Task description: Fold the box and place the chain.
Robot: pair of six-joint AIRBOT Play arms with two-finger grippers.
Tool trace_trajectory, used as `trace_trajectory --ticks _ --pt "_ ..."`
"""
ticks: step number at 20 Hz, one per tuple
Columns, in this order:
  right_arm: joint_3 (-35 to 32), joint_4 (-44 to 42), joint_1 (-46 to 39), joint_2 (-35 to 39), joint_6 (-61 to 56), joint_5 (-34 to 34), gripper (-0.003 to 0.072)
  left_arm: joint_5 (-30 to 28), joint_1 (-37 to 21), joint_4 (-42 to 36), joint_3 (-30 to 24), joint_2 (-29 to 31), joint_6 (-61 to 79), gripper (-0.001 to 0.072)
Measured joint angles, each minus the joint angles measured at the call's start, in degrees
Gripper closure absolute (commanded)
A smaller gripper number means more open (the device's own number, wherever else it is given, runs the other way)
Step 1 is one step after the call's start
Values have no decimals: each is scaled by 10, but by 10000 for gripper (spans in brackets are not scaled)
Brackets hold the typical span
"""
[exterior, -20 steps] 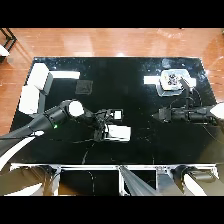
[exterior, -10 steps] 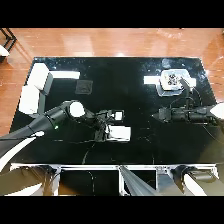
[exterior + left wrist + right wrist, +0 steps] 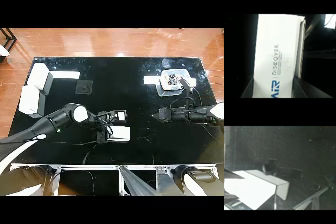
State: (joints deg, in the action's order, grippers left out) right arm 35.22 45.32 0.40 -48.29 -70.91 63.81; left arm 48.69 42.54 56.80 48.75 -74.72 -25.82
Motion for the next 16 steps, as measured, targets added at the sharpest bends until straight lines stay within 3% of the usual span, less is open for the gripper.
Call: trace_trajectory --ticks 11,16 --pt "0 4 0 0 0 0 667 23 -9 51 1 67 -101 348" --pt "0 6 0 0 0 0 667 103 -65 97 0 119 -193 329"
